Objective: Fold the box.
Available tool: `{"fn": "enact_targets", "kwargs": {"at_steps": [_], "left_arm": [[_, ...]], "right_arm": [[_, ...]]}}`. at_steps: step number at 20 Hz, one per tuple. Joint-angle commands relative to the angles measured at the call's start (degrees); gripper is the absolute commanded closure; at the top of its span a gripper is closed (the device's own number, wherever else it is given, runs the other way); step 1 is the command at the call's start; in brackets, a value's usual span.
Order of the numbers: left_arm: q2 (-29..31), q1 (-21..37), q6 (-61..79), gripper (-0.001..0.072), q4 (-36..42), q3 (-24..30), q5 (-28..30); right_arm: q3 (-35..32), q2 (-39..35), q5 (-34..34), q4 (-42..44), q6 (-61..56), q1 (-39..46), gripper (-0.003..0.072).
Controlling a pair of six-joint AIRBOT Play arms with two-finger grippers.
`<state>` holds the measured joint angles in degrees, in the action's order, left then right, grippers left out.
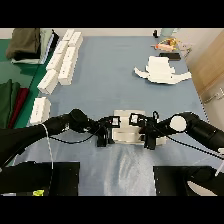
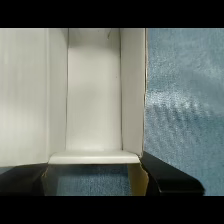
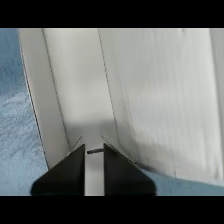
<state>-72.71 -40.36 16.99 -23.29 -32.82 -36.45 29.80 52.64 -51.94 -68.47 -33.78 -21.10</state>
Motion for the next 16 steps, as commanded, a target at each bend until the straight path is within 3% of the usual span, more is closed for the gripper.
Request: {"fn": "enact_targets", "kwargs": {"at_steps": [1, 5, 9, 11, 16], "left_arm": [[-0.04, 0.00, 0.09, 0.0287, -0.04, -0.04, -0.04], [-0.04, 0.00, 0.11, 0.0287, -0.04, -0.04, -0.04], [-0.04, 0.00, 0.09, 0.0287, -0.04, -0.04, -0.04], [-0.04, 0.00, 0.11, 0.0287, -0.04, -0.04, -0.07], [-0.04, 0.02, 0.11, 0.0287, -0.04, -0.04, -0.07]], "right_arm": [[0.74, -0.74, -6.05, -9.18, -19.12, 0.04, 0.0687], [4.63, -5.07, -14.93, -20.72, -46.38, 0.09, 0.0685], [6.60, -8.79, -22.62, -38.56, -76.06, 4.15, 0.0684], [6.29, -8.15, -24.68, -37.81, -79.38, 9.90, 0.0685], [2.64, -1.11, -21.16, -21.81, -74.18, 22.23, 0.0685]]}}
